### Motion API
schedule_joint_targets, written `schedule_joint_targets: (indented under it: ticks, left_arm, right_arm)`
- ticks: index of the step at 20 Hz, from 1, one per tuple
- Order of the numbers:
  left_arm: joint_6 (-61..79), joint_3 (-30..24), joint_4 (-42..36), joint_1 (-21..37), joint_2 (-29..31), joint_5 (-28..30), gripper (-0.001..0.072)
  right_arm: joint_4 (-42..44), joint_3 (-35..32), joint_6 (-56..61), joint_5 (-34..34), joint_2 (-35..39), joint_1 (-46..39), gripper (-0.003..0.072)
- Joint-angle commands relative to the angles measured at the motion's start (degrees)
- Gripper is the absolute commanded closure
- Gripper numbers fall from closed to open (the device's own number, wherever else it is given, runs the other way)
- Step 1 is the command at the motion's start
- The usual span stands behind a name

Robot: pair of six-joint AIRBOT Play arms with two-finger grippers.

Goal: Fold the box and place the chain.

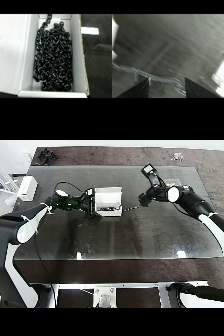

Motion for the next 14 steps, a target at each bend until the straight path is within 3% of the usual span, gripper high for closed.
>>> schedule_joint_targets:
  ticks: [1,3,5,7,14]
  left_arm:
    - [0.0,0.0,0.02,0.02,0.02,0.02,0.0198]
    - [0.0,0.0,0.02,0.02,0.02,0.02,0.0199]
    - [0.0,0.0,0.02,0.02,0.02,0.02,0.0199]
    - [0.0,0.0,0.02,0.02,0.02,0.04,0.0198]
    - [0.0,0.0,0.02,0.02,0.02,0.02,0.0198]
  right_arm:
    - [14.97,-0.57,-30.91,1.03,-2.51,-6.38,0.0183]
    - [29.83,-0.48,-47.19,4.94,-3.96,-7.3,0.0186]
    - [37.44,-0.48,-56.7,11.02,-5.29,-7.19,0.019]
    - [39.43,-0.46,-61.79,15.87,-7.02,-7.19,0.019]
    - [37.53,4.96,-67.17,18.86,-15.15,-7.85,0.0191]
